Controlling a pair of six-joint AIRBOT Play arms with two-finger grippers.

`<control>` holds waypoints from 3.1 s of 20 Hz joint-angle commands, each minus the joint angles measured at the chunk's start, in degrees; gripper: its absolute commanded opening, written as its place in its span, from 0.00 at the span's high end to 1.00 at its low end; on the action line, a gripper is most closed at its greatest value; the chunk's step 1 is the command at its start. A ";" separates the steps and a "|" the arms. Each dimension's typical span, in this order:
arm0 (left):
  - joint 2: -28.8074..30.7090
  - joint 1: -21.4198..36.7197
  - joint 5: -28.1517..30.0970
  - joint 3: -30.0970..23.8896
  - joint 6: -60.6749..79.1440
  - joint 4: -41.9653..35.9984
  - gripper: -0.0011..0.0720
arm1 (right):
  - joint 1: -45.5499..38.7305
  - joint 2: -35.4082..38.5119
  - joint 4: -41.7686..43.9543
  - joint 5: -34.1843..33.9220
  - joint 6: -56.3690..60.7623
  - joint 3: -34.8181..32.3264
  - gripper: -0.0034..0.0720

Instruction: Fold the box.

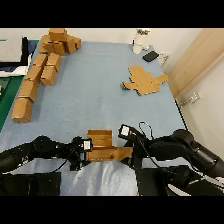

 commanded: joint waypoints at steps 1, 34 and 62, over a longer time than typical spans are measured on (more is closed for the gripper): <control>0.02 0.02 0.00 0.00 0.02 0.02 0.33 | 0.04 -4.42 -3.54 7.43 -12.96 -1.44 0.08; 0.02 0.02 -0.02 0.00 0.02 0.02 0.33 | 10.43 -13.75 8.07 23.87 -25.05 -4.66 0.76; 0.02 0.02 -0.04 0.00 0.02 0.02 0.33 | -10.29 -1.29 -6.97 -1.57 63.69 -7.06 0.95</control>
